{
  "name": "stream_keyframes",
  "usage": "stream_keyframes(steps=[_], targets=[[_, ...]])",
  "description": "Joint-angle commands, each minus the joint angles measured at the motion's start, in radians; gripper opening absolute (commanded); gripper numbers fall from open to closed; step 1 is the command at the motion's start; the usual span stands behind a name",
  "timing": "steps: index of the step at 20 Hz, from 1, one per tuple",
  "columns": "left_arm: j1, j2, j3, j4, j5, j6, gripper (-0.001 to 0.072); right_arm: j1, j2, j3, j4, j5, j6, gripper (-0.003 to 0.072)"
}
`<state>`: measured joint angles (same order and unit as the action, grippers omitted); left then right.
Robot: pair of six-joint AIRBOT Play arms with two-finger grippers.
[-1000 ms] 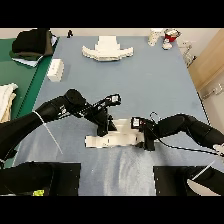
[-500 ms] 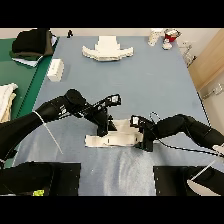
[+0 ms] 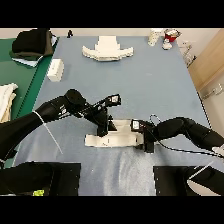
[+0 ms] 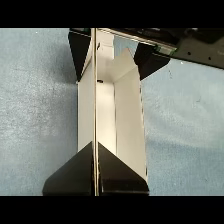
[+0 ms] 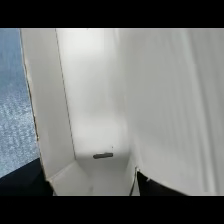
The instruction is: Fold the box.
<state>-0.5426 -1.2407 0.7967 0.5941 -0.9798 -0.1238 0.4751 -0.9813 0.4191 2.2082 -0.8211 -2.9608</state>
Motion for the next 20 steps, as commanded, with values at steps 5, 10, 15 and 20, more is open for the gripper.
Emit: stream_keyframes(steps=[5, 10, 15, 20], targets=[[0.000, 0.000, 0.000, 0.000, 0.001, 0.000, 0.0016, 0.001, 0.000, -0.002, 0.007, 0.037, -0.040, 0.0648], [0.000, 0.000, 0.000, 0.000, 0.001, 0.000, 0.0016, 0.001, 0.000, -0.004, 0.005, 0.039, -0.040, 0.0472], [0.000, 0.000, 0.000, 0.000, 0.001, 0.000, 0.0017, 0.001, 0.000, -0.004, -0.002, 0.039, -0.040, 0.0468], [0.000, 0.000, 0.000, 0.000, 0.001, 0.000, 0.0016, 0.001, 0.000, -0.017, -0.003, 0.034, -0.040, 0.0468]])
